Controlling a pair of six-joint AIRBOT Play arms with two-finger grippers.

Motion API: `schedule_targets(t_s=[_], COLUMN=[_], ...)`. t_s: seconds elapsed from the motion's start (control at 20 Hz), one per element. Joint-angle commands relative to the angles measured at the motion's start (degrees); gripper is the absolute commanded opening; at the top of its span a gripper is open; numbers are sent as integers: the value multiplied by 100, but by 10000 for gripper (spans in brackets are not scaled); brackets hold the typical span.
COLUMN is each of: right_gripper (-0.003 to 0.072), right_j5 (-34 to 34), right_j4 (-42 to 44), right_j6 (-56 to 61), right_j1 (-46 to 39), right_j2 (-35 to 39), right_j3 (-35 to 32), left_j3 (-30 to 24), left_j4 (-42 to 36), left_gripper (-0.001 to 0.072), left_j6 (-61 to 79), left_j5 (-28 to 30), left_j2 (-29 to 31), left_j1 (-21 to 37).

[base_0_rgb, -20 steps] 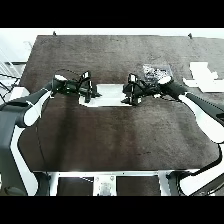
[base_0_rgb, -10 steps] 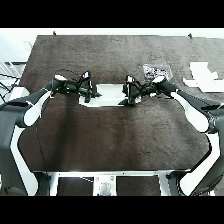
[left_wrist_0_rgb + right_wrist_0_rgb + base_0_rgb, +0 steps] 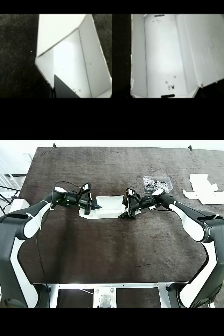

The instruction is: Fold the box and place the chain.

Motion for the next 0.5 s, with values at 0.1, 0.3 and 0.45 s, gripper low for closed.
schedule_targets(t_s=[0.1,0.3,0.45], right_gripper=[691,691,691], right_j5=[212,393,415], right_j4=[254,269,238], right_j6=[-236,-234,-234], right_j1=[-4,-4,-9], right_j2=[-101,-225,-227], right_j3=[33,216,225], left_j3=[-2,-2,-2], left_j4=[2,2,2], left_gripper=[19,19,19], left_j6=[0,0,2], left_j5=[-4,-2,-2], left_j2=[-2,0,0], left_j1=[4,4,4])
